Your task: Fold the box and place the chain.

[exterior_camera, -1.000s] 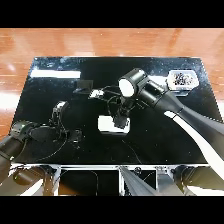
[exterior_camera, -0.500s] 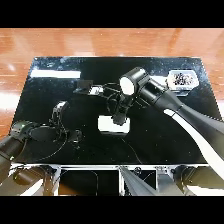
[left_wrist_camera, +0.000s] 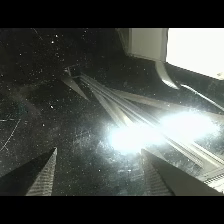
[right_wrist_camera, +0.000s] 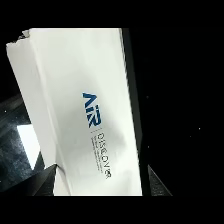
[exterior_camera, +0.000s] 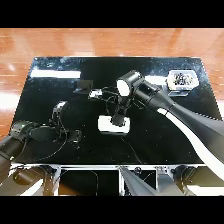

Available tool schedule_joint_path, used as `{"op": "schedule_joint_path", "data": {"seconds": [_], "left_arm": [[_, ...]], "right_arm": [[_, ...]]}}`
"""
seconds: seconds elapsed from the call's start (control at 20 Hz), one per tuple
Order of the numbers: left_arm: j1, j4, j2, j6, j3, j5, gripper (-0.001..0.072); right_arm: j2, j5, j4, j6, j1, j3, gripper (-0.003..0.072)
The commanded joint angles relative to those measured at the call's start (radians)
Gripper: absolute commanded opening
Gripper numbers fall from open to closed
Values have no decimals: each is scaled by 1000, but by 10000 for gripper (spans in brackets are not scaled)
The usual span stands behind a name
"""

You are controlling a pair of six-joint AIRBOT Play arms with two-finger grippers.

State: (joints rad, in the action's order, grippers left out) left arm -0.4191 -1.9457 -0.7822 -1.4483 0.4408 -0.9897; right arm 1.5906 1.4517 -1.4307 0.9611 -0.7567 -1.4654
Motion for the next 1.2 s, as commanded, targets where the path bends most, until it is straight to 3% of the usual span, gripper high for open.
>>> {"op": "schedule_joint_path", "data": {"seconds": [0.0,0.05,0.25,0.3,1.15], "left_arm": [[0,0,-1,0,0,0,625],[0,0,-1,0,0,0,625],[0,0,-1,0,0,3,625],[0,0,-1,0,0,3,625],[0,1,-1,-5,0,4,625]], "right_arm": [[16,4,-3,0,0,-1,534],[16,11,-2,-1,0,-1,451],[16,29,-2,0,0,-1,413],[16,30,-1,0,0,-1,367],[16,26,-21,-1,0,-1,365]]}}
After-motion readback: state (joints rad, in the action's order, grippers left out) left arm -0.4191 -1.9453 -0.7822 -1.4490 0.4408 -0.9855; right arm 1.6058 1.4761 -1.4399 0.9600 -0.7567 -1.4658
